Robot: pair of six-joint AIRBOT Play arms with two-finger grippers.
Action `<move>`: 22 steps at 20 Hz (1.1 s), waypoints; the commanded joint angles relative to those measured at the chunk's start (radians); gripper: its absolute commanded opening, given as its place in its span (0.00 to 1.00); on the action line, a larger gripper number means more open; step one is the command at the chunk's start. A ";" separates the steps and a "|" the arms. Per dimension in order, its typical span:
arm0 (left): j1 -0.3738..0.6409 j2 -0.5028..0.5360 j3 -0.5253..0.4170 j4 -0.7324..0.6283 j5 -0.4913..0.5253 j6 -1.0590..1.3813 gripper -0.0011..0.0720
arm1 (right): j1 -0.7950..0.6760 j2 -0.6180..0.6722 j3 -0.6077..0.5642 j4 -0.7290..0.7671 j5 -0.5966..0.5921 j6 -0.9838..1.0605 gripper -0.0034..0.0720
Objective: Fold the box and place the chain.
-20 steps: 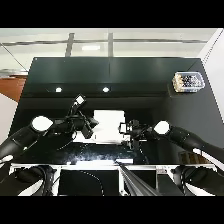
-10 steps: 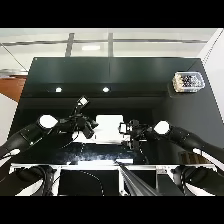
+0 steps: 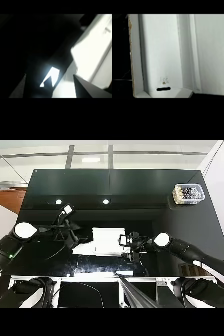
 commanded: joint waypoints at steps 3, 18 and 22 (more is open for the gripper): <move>-0.008 0.014 -0.044 0.132 -0.117 0.081 0.98 | 0.001 0.000 0.000 0.000 0.000 0.000 0.41; -0.223 -0.138 -0.087 -0.060 0.082 0.435 0.59 | 0.001 0.000 0.000 0.000 0.000 0.000 0.41; -0.223 -0.138 -0.087 -0.110 0.112 0.435 0.39 | 0.001 0.000 0.000 0.000 0.000 0.000 0.41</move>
